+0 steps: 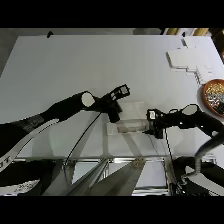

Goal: Fold the box and place the chain.

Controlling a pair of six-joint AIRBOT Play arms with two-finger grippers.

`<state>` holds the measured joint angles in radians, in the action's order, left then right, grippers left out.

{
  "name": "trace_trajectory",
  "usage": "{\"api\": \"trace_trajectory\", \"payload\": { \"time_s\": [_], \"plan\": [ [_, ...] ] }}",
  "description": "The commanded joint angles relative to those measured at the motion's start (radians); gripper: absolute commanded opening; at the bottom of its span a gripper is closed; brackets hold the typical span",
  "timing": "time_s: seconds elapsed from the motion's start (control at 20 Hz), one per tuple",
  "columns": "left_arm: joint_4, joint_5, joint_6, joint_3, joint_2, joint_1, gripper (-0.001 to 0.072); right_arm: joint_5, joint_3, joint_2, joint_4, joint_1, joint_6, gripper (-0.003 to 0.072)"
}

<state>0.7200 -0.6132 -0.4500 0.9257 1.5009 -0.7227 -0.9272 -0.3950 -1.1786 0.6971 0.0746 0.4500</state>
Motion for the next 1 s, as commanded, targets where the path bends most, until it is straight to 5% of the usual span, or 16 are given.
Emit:
{"api": "trace_trajectory", "payload": {
  "time_s": [0.0,0.2,0.4,0.65,0.95],
  "plan": [
    [-0.003,-0.038,-0.003,0.0,0.004,0.01,0.0009,0.0,-0.001,0.0,0.002,0.0,0.0,0.0398],
    [0.089,-0.063,-0.004,0.0,-0.134,0.021,0.001,0.0,-0.001,0.0,0.002,0.0,0.0,0.0398],
    [0.207,-0.208,-0.027,0.0,-0.252,-0.019,0.0009,0.0,-0.001,0.0,0.002,0.0,0.0,0.0398],
    [0.447,-0.303,-0.143,0.0,-0.205,-0.143,0.0008,0.0,-0.001,0.0,0.002,0.0,0.0,0.0398],
    [0.529,-0.303,-0.183,-0.01,-0.145,-0.13,0.0008,0.0,-0.001,0.0,0.002,0.0,0.0,0.0398]
  ]
}}
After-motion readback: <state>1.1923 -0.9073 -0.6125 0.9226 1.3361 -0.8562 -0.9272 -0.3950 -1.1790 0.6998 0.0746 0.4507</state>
